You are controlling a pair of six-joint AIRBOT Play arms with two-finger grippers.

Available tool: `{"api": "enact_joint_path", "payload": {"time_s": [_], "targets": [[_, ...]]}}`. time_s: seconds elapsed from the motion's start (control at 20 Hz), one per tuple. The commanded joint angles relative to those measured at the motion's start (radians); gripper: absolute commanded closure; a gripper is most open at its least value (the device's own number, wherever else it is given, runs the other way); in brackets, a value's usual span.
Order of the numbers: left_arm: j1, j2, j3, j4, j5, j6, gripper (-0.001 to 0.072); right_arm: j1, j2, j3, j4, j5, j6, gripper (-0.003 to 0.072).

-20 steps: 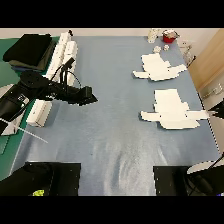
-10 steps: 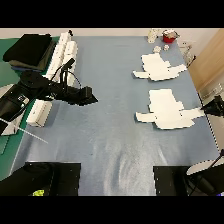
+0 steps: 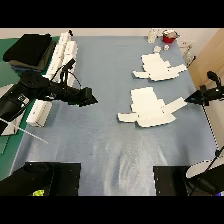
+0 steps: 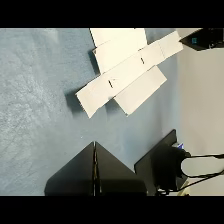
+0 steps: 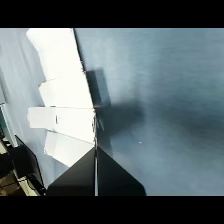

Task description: Fold the box.

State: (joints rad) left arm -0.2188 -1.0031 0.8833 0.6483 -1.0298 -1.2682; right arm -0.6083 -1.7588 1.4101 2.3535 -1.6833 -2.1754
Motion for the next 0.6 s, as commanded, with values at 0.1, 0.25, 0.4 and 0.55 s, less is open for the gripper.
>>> {"api": "enact_joint_path", "payload": {"time_s": [0.1,0.25,0.4,0.55], "targets": [[0.002,0.001,-0.001,0.059,-0.094,0.045,0.0699,0.162,0.185,-0.216,0.044,0.127,0.130,0.0684],[0.005,0.045,-0.032,0.090,-0.144,0.045,0.0699,0.251,0.391,-0.481,0.029,0.246,0.189,0.0684],[0.054,0.150,-0.136,0.089,-0.177,0.047,0.0699,0.334,0.623,-0.745,0.020,0.378,0.238,0.0684],[0.125,0.237,-0.225,0.089,-0.209,0.048,0.0699,0.389,0.774,-0.888,0.017,0.560,0.286,0.0677]]}}
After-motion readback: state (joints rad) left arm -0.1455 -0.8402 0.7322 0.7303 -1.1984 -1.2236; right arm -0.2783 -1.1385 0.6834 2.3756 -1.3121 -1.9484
